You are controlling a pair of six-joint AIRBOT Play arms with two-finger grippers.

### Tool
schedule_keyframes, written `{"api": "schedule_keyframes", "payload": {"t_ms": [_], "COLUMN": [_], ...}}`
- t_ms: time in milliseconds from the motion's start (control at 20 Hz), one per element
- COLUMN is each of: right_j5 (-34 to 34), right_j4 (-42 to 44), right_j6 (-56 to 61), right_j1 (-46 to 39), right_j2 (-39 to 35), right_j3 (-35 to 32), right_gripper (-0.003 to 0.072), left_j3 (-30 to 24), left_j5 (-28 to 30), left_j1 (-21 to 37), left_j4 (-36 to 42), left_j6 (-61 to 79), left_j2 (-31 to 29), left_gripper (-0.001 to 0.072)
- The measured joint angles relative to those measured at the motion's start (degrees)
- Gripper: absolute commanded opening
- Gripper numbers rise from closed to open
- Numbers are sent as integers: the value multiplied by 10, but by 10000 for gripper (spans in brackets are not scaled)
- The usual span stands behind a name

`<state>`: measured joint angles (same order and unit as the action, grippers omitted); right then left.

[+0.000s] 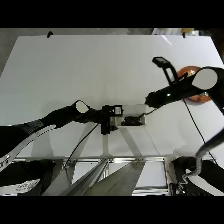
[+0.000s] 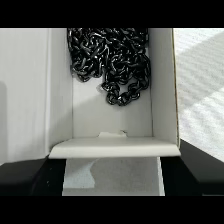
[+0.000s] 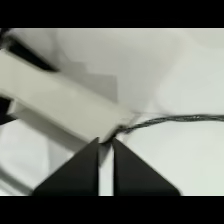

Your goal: Fold the box and place the chain.

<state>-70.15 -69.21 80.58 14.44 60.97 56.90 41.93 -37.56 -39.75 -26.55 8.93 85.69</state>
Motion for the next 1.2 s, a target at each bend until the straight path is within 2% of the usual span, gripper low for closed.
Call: {"api": "schedule_keyframes", "payload": {"t_ms": [200,250,300,350,550,650,950,1150,1200], "right_j5": [30,38,44,48,57,58,64,65,65], "right_j4": [-81,-99,-115,-128,-157,-165,-175,-177,-177], "right_j6": [7,12,14,16,37,50,63,65,66], "right_j1": [-71,-82,-90,-97,-108,-110,-111,-111,-111], "right_j2": [31,43,56,71,133,160,210,238,242], "right_j3": [3,4,4,4,4,4,4,4,4], "right_gripper": [25,162,362,437,432,405,394,357,312], "left_j3": [0,0,0,0,0,0,0,0,0], "left_j5": [0,0,0,0,0,0,0,0,0], "left_j1": [0,0,0,0,0,0,0,0,0], "left_j4": [0,0,0,0,0,0,0,0,0], "left_j6": [0,0,0,0,0,0,0,0,0], "left_j2": [0,0,0,0,0,0,0,0,0], "left_gripper": [271,271,271,271,271,271,271,271,271]}}
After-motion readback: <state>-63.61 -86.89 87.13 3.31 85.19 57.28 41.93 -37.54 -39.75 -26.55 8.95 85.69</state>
